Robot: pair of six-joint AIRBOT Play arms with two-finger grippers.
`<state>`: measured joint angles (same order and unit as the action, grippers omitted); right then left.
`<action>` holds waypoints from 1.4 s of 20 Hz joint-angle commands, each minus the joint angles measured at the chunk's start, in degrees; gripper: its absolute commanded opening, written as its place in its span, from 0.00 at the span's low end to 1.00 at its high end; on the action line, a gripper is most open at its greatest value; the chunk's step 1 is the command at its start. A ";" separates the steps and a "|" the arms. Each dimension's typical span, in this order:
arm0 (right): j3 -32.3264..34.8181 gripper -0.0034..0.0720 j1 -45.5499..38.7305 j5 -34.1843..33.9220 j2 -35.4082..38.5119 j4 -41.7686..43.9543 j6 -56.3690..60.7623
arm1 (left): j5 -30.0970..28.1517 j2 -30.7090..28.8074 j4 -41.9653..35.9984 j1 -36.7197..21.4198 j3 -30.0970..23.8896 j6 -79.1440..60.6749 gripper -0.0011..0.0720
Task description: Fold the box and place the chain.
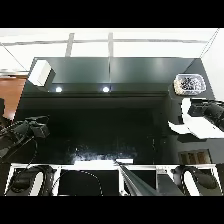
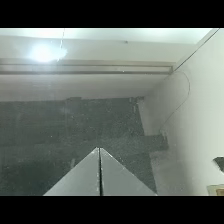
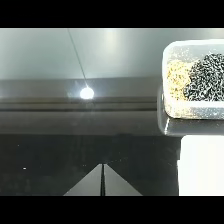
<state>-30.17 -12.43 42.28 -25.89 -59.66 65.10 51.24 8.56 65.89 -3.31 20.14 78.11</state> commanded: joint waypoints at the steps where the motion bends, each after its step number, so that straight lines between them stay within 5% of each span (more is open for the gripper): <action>1: 0.00 0.07 0.04 0.02 0.02 0.00 0.02 | -0.02 -0.07 0.00 -0.07 -0.02 -0.02 0.05; 13: 0.02 0.07 0.04 -0.74 0.02 2.29 -0.15 | -0.02 -0.07 0.00 -0.07 -0.02 0.00 0.05; 19: 0.00 0.07 0.04 -20.06 -0.07 5.79 -1.29 | -1.20 -0.07 -0.17 -0.07 -0.02 -0.09 0.05; 23: 0.00 0.07 -0.33 -32.13 -0.26 5.55 -1.27 | -14.58 -0.02 -0.98 -0.09 -0.02 -0.04 0.05; 24: -0.02 0.16 -1.36 -35.34 -0.83 5.68 -1.20 | -17.46 0.07 -0.98 -0.09 -0.02 -0.04 0.05; 25: -0.33 0.63 -3.30 -36.76 -1.99 5.84 -0.92 | -20.98 0.28 -1.07 -0.09 -0.02 0.00 0.05; 26: -1.16 0.99 -5.62 -36.20 -3.52 6.47 -0.72 | -24.55 0.59 -1.81 -0.04 -0.02 -0.02 0.25; 27: -2.47 0.99 -7.23 -33.44 -4.98 3.69 -2.89 | -26.91 0.83 -2.10 0.11 -0.02 -0.09 0.88; 28: -3.58 0.99 -8.70 -30.84 -6.95 0.46 -3.45 | -27.52 1.40 -1.88 0.13 0.02 -0.37 0.99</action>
<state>-31.73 -17.32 10.96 -29.41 -54.59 63.40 31.48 9.21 64.42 -3.31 20.12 78.13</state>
